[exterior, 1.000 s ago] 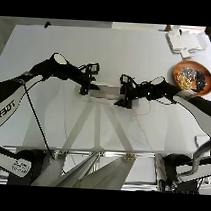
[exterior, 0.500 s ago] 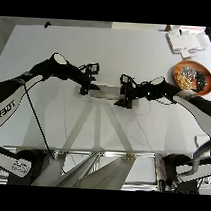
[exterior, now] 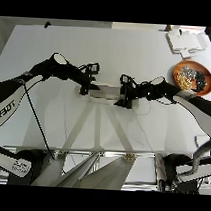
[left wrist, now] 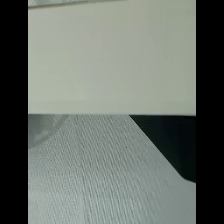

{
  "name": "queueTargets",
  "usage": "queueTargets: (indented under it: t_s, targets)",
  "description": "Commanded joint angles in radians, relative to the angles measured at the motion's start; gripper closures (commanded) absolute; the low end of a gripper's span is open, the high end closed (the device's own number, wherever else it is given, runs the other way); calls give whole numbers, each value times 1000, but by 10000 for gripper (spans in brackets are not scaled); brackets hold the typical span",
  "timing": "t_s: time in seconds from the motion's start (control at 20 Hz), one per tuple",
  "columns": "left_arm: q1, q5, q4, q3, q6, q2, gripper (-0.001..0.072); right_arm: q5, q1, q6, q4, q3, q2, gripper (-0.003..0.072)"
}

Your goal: Fold the box and place the chain.

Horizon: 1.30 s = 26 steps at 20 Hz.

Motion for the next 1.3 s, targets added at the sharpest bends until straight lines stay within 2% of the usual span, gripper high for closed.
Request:
queueTargets:
  t_s: [0.0, 0.1, 0.45, 0.75, 0.8, 0.95, 1.15, 1.25]
  targets:
    - [0, 10, -1, 1, 2, 1, 575, -2, 1, 0, 1, 0, -1, 149]
    - [1, 21, 0, 1, 2, 1, 488, -2, 1, 0, 1, 0, -1, 149]
    - [80, -18, 1, 0, -23, 31, 489, -2, 1, 0, 1, 0, -1, 149]
    - [235, -35, 2, -11, -264, 156, 487, -2, 1, 0, 1, 0, -1, 149]
    - [253, -50, 2, -17, -291, 176, 504, -2, 1, 0, 1, 0, -1, 149]
    - [268, -191, 5, -24, -336, 211, 504, -2, 1, 0, 1, 0, -1, 149]
    - [219, -391, 3, -24, -354, 212, 502, -2, 1, 0, 1, 0, -1, 149]
    - [177, -433, 1, -24, -366, 212, 496, -2, 1, 0, 1, 0, -1, 149]
